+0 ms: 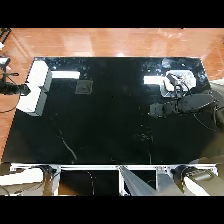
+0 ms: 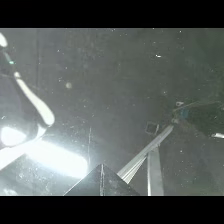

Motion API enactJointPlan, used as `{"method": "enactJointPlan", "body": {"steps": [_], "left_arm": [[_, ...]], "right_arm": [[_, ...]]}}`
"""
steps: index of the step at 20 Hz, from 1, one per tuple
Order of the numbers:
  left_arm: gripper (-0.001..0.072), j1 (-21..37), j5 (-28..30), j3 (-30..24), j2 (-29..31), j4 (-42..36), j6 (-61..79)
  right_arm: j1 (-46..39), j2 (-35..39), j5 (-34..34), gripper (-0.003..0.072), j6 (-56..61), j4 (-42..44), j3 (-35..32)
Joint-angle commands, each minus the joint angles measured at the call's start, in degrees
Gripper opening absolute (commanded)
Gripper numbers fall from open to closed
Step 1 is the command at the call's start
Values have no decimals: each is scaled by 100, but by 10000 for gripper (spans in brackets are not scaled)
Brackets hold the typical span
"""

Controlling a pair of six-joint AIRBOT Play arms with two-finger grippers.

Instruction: Fold the box and place the chain.

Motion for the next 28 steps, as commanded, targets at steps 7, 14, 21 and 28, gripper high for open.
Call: {"method": "enactJointPlan", "body": {"steps": [7,14,21,28], "left_arm": [[16,-487,-2321,702,839,-2387,-1113],[15,-2656,-271,-2369,3598,-1351,-1707],[16,-3158,680,-3604,4050,-20,-2667],[18,-3036,789,-3493,4041,-24,-2667]], "right_arm": [[1207,247,1193,24,2013,-2365,-2],[2142,872,-203,15,4218,-5318,-61],[264,872,944,15,2990,-3322,-789],[-824,872,807,24,1587,-2050,-776]]}}
